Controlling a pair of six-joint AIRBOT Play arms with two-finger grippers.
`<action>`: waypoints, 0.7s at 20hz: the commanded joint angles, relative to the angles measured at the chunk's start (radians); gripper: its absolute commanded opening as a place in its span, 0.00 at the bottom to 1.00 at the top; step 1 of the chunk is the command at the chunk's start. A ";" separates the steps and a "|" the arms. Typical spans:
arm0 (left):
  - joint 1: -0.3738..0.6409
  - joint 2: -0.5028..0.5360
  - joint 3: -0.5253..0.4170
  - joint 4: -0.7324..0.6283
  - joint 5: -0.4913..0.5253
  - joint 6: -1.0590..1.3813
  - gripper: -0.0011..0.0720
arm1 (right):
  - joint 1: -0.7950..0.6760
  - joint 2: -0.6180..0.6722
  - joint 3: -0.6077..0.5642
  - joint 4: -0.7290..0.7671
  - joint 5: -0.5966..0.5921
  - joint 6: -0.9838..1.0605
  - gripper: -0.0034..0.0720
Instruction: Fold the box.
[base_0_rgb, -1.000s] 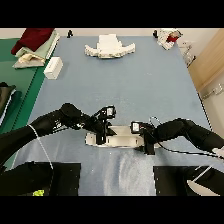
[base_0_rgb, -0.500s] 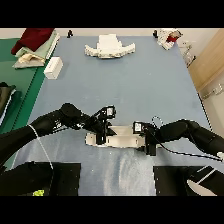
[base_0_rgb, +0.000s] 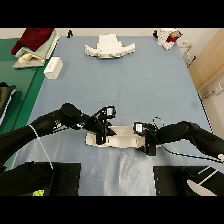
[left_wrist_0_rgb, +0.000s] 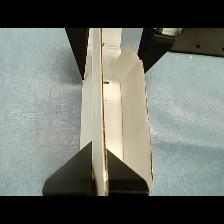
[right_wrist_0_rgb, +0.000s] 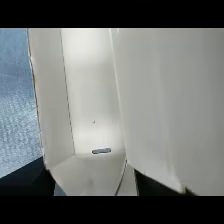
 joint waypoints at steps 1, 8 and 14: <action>0.000 0.000 0.001 0.000 0.000 0.000 0.03 | 0.031 0.000 0.000 0.016 0.016 0.000 0.92; 0.000 0.000 0.001 0.000 0.000 0.000 0.04 | 0.036 -0.065 0.000 0.014 0.039 0.000 0.92; 0.000 0.000 0.001 0.000 0.000 0.000 0.04 | 0.035 -0.039 0.000 0.009 0.027 0.000 0.92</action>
